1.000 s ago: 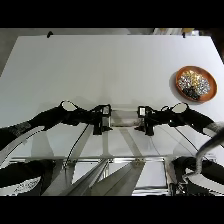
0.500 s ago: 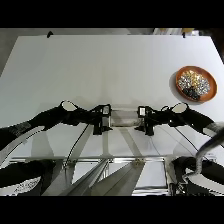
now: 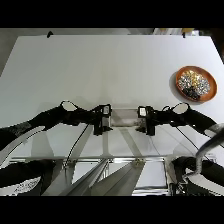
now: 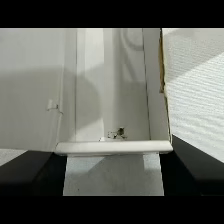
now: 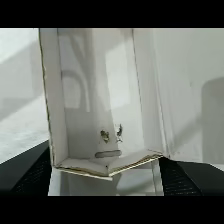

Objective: Fold the box and place the chain.

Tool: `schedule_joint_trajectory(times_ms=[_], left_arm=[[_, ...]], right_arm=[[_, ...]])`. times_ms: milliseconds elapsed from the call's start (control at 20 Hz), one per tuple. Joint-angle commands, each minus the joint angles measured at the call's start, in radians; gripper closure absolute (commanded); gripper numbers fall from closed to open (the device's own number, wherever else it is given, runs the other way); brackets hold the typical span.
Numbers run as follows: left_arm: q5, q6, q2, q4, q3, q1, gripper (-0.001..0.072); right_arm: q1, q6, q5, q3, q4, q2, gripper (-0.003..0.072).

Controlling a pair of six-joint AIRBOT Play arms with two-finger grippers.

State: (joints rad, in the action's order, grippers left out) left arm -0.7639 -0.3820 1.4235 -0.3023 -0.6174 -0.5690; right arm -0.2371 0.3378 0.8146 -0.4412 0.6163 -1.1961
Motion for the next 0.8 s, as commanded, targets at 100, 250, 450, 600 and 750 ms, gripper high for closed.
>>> schedule_joint_trajectory(times_ms=[100,250,450,600,750], left_arm=[[-0.003,-0.002,0.0,-0.002,0.0,0.0,0.0399],[-0.003,-0.002,0.0,-0.002,0.0,0.0,0.0399],[-0.003,-0.002,0.0,-0.002,0.0,0.0,0.0399],[-0.003,-0.002,0.0,-0.002,0.0,0.0,0.0399],[-0.003,-0.002,0.0,-0.002,0.0,0.0,0.0399]], right_arm=[[0.0,-0.301,0.016,-0.001,0.249,0.188,-0.0011],[0.0,-0.435,0.06,-0.001,0.349,0.338,0.0043],[0.0,-0.485,0.111,-0.001,0.217,0.48,0.0438],[0.0,-0.485,0.095,-0.001,0.033,0.472,0.0674],[0.0,-0.466,-0.021,-0.001,-0.107,0.416,0.0674]])
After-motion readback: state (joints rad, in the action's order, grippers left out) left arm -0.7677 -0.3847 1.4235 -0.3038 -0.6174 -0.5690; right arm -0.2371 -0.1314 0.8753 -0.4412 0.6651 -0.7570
